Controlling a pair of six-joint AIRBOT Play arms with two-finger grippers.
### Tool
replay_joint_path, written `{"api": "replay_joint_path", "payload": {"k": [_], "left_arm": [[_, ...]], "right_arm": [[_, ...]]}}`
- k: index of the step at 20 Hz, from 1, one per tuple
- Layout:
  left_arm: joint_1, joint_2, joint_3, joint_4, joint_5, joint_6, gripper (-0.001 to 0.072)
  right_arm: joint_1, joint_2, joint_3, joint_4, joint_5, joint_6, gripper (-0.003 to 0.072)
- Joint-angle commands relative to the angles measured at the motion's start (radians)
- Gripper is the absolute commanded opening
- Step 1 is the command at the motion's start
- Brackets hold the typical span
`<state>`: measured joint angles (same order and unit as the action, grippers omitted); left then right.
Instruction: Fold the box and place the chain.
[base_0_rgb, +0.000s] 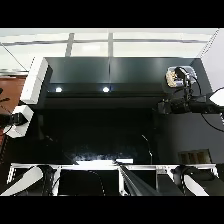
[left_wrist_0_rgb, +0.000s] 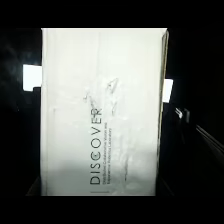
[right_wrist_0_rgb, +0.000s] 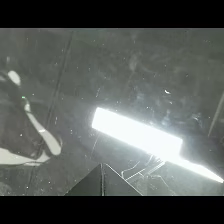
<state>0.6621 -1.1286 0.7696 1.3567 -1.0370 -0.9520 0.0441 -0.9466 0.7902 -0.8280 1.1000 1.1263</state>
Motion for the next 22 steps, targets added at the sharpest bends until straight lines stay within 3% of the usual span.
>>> {"api": "replay_joint_path", "payload": {"k": [1, 5, 11, 12, 13, 16, 20, 22], "left_arm": [[0.006, -0.039, 0.001, -0.091, 0.07, 0.13, 0.0327], [-0.008, -0.084, 0.001, -0.124, 0.124, 0.197, 0.0334], [-0.043, -0.102, 0.001, -0.104, 0.283, 0.216, 0.0354], [-0.044, -0.102, 0.001, -0.105, 0.308, 0.216, 0.0439], [-0.048, -0.102, 0.001, -0.105, 0.327, 0.211, 0.0701], [-0.058, -0.085, 0.03, -0.105, 0.29, 0.197, 0.0705], [-0.076, -0.027, 0.156, -0.129, 0.155, 0.128, 0.0701], [-0.104, 0.011, 0.217, -0.156, 0.09, 0.039, 0.0644]], "right_arm": [[0.0, 0.001, 0.0, 0.0, -0.009, 0.001, 0.0014], [0.0, 0.001, 0.0, -0.001, -0.014, 0.0, 0.0014], [0.0, 0.001, 0.0, -0.001, -0.014, 0.001, 0.0014], [0.0, 0.001, 0.0, -0.001, -0.014, 0.001, 0.0014], [0.0, 0.001, 0.0, -0.001, -0.015, 0.001, 0.0015], [0.0, 0.001, 0.0, 0.0, -0.016, -0.002, 0.0015], [0.0, 0.004, 0.018, 0.008, 0.051, -0.05, 0.0015], [0.0, 0.015, 0.06, 0.006, 0.114, -0.04, 0.0014]]}}
